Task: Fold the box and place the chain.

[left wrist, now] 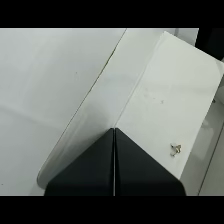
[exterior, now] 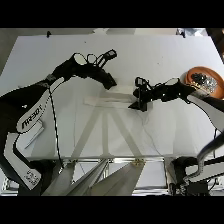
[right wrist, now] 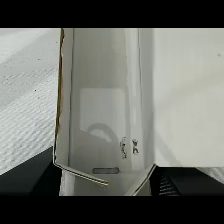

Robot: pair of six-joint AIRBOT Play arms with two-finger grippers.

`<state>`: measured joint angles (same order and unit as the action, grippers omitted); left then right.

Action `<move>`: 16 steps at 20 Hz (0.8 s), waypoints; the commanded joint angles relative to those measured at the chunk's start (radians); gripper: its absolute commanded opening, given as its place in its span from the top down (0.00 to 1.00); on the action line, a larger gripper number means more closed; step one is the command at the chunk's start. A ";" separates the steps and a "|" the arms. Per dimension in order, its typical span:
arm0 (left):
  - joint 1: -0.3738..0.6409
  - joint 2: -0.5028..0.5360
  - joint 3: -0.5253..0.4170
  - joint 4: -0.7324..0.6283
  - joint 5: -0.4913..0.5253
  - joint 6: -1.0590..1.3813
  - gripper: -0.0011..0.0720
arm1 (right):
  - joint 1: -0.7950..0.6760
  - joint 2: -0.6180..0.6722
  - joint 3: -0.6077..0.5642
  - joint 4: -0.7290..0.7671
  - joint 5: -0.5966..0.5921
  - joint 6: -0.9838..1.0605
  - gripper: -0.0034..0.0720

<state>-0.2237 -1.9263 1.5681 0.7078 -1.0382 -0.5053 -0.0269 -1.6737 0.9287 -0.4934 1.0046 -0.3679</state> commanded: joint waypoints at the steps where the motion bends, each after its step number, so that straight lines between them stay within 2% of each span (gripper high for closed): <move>1: 0.010 0.011 0.000 -0.003 -0.055 -0.016 0.97 | 0.000 0.000 0.000 0.001 0.000 0.000 0.45; 8: 0.149 0.153 0.000 -0.014 -0.209 0.021 0.97 | 0.000 0.000 0.000 0.000 0.000 0.000 0.45; 13: 0.212 0.188 -0.005 0.109 -0.220 0.198 0.93 | 0.000 0.000 0.000 0.000 0.000 0.000 0.45; 14: 0.211 0.188 -0.016 0.141 -0.220 0.223 0.89 | 0.000 0.000 0.000 0.000 0.000 0.000 0.45; 16: 0.202 0.188 -0.061 0.180 -0.222 0.305 0.54 | 0.000 0.000 0.000 0.000 0.000 0.000 0.45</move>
<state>-0.0280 -1.7454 1.5414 0.8127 -1.2514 -0.3145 -0.0265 -1.6737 0.9287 -0.4931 1.0046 -0.3679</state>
